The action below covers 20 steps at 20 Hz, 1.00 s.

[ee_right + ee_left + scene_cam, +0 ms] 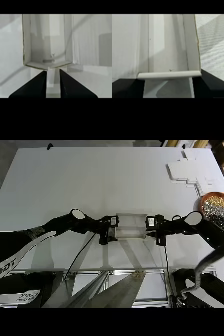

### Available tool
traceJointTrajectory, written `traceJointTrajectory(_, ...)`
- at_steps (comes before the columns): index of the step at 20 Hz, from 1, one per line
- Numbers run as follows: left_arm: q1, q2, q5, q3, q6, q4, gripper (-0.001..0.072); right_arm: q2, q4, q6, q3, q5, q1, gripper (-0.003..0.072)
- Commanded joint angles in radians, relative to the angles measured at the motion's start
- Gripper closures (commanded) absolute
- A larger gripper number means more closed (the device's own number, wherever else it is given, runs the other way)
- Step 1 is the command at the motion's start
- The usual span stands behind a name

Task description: Fold the box and place the chain.

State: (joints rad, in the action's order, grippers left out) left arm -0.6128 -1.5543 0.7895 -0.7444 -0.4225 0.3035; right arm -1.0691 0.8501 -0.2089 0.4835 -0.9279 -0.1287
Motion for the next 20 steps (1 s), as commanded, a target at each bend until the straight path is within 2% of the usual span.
traceJointTrajectory(1,0.0,0.0,0.0,0.0,0.0,0.0,0.0628,-0.026,-0.1,-0.061,0.0,0.003,0.0,0.0528)
traceJointTrajectory(8,0.0,0.0,0.0,0.0,0.0,0.0,0.0628,-0.034,-0.14,-0.081,-0.001,-0.005,-0.093,0.0522)
traceJointTrajectory(12,0.0,0.0,0.0,0.0,0.0,0.0,0.0628,-0.064,-0.133,-0.076,-0.001,0.002,-0.106,0.039)
traceJointTrajectory(16,0.0,0.0,0.0,0.0,0.0,0.0,0.0628,-0.06,-0.046,0.026,0.0,0.004,-0.106,0.0389)
traceJointTrajectory(20,0.0,0.0,0.0,0.0,0.0,0.0,0.0628,0.016,0.004,0.102,0.0,0.001,-0.106,0.0392)
